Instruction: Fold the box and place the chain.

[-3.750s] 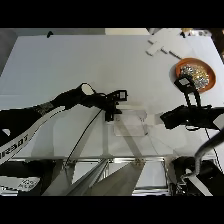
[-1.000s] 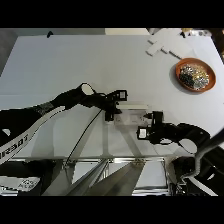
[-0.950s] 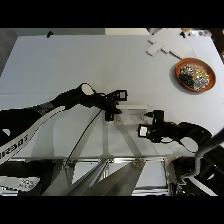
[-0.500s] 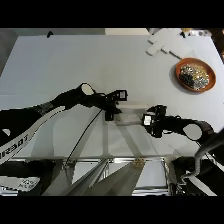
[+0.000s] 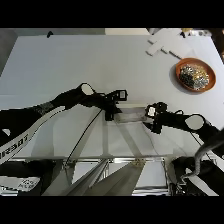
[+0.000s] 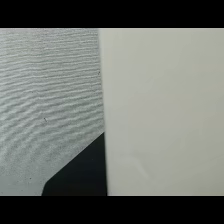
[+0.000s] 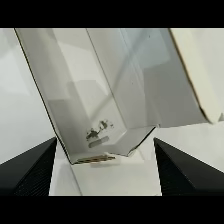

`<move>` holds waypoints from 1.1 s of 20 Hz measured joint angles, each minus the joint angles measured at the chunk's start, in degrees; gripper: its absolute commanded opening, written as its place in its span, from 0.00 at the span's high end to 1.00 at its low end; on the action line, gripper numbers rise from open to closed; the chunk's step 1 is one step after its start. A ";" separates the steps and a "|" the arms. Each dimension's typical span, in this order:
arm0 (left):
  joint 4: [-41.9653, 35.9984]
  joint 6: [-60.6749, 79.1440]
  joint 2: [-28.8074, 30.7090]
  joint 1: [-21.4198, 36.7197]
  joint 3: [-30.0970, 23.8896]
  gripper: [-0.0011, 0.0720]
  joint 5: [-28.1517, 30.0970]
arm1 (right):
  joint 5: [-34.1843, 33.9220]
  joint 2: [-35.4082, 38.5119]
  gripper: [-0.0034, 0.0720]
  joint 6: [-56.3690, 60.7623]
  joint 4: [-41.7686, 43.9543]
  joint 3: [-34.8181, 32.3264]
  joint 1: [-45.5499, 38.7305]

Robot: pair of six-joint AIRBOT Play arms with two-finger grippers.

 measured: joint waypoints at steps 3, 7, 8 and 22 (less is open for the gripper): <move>0.00 0.00 0.00 0.00 0.00 0.97 -0.04 | 1.03 -1.40 0.07 -5.07 3.74 0.00 -1.79; 0.02 0.00 0.00 0.00 0.00 0.97 -0.07 | 2.12 -4.83 0.07 -12.92 11.04 0.07 -3.32; 0.00 0.02 0.00 0.00 0.00 0.97 -0.04 | 2.75 -5.97 0.07 -14.32 12.26 0.22 -4.17; 0.02 0.02 0.00 0.02 0.00 0.97 -0.07 | 14.58 -20.22 0.12 -27.21 20.52 6.43 -10.56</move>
